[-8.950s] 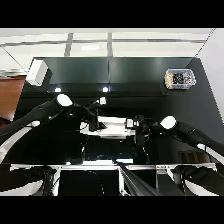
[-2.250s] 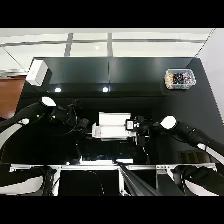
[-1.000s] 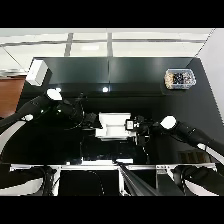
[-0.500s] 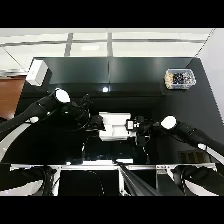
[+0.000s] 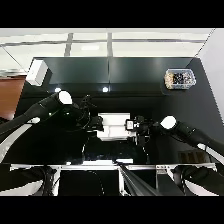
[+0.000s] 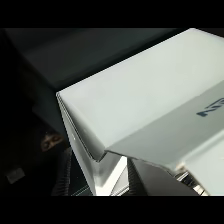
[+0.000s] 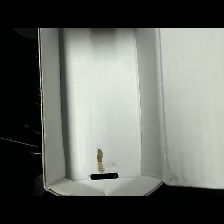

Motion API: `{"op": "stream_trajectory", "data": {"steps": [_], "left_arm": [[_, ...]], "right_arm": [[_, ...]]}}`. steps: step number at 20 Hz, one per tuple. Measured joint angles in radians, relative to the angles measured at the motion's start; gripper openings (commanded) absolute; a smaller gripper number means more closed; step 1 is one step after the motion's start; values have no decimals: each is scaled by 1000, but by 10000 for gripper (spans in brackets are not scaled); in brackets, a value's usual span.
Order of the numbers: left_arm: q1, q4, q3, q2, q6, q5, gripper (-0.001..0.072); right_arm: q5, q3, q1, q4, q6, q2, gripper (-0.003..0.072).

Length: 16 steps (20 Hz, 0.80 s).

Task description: Fold the box and place the chain.

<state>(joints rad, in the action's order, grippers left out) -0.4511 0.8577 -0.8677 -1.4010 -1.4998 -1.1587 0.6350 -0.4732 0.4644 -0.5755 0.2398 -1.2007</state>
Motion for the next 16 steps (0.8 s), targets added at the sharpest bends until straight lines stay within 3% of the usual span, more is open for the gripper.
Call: {"op": "stream_trajectory", "data": {"steps": [5, 16], "left_arm": [[-64, 150, -42, 0, -121, 0, 395], [-368, 542, -108, -2, -604, 74, 395]], "right_arm": [[0, 0, 0, 0, 0, 0, 298], [0, 0, 0, 0, 0, 0, 298]]}}
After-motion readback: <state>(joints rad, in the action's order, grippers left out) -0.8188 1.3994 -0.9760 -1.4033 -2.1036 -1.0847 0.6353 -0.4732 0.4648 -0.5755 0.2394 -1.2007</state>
